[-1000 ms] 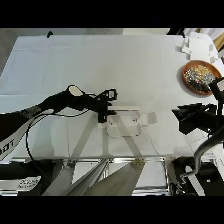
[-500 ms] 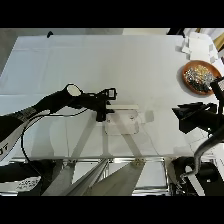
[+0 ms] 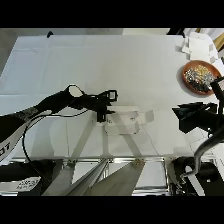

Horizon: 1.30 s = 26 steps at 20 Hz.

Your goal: Fold the box and place the chain.

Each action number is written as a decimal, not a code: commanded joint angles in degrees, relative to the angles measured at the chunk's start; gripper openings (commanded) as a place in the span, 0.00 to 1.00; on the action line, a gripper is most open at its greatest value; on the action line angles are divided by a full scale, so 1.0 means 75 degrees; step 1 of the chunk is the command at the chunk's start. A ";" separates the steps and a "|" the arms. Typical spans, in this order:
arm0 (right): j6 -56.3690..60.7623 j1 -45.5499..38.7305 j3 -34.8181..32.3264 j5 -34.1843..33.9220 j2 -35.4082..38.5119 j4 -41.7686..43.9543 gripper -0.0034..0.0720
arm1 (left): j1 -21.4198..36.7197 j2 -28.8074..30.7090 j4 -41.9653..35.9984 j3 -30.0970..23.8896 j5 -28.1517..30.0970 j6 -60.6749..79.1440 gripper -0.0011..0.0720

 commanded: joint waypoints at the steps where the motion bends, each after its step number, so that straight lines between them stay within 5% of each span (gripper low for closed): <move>1: 0.0000 0.0006 -0.0003 -0.0003 0.0006 0.0000 0.41 | -0.0006 -0.0006 0.0152 0.0000 0.0140 0.0006 0.02; 26: -0.0003 0.0006 -0.0003 -0.0114 0.0006 -0.0085 0.41 | -0.0012 -0.0099 -0.0321 0.0000 0.0318 0.0023 0.03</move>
